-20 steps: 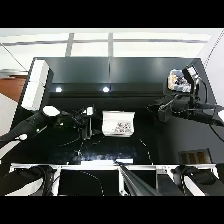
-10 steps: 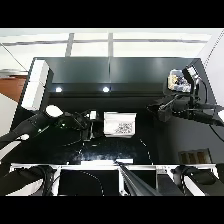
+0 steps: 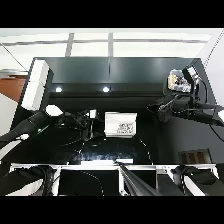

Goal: Fold the box and place the chain.

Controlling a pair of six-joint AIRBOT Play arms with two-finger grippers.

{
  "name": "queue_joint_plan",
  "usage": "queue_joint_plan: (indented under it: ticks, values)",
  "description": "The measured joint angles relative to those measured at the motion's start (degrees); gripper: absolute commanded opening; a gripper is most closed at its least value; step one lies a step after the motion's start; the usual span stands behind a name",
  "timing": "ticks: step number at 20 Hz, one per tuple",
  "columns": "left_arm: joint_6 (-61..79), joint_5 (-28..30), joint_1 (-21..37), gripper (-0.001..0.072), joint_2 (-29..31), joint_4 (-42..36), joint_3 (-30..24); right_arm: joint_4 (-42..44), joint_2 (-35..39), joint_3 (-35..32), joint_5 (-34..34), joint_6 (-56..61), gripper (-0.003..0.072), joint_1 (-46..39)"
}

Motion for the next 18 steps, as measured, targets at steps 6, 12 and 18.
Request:
queue_joint_plan:
  ticks: [6, 12, 18]
  values:
    - [-3.56, -0.04, 0.35, 0.0691, 0.00, 0.72, 0.98, 0.00, 0.00, 0.00, -0.02, 0.00, 0.0697, 0.00]
    - [-4.24, -0.76, 0.20, 0.0691, -0.24, 0.90, 1.66, 0.00, 0.00, 0.00, -0.04, 0.00, 0.0697, 0.00]
    - [-4.22, -0.52, -0.96, 0.0692, -1.05, 0.74, 2.29, 0.00, 0.00, 0.00, -0.09, 0.02, 0.0697, 0.00]
